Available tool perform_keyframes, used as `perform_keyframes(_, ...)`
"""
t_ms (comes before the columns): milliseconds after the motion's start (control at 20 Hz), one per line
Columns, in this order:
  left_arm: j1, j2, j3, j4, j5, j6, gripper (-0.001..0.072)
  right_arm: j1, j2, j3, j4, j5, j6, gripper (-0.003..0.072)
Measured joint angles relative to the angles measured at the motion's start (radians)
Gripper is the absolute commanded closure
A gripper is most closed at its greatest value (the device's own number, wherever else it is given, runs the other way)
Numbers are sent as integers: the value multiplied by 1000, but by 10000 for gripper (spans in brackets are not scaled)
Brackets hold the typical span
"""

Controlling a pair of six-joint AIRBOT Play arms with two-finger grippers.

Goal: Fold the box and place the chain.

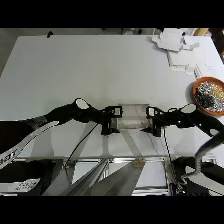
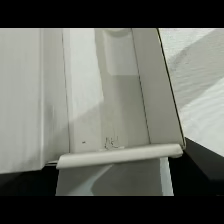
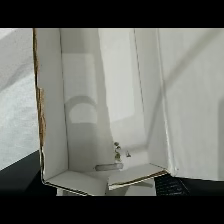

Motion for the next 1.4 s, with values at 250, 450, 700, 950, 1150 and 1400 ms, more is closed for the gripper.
perform_keyframes(250, -2, -6, 0, -18, 8, 10, 272, 0, 0, 0, 0, 0, 0, 166)
perform_keyframes(450, -2, -7, 0, -20, 9, 11, 502, 0, 0, 0, 0, 0, 0, 166)
perform_keyframes(700, -2, -8, 0, -20, 7, -17, 499, 0, 0, 0, 0, 0, -1, 166)
perform_keyframes(950, -2, -8, 0, -23, 1, -39, 499, 0, 0, 0, 0, 0, -2, 166)
perform_keyframes(1150, -2, -8, 0, -24, -2, -44, 499, 0, 0, 0, 0, 0, -2, 166)
perform_keyframes(1400, -2, -8, 0, -24, -3, -45, 499, 0, 0, 0, 0, 0, -1, 166)
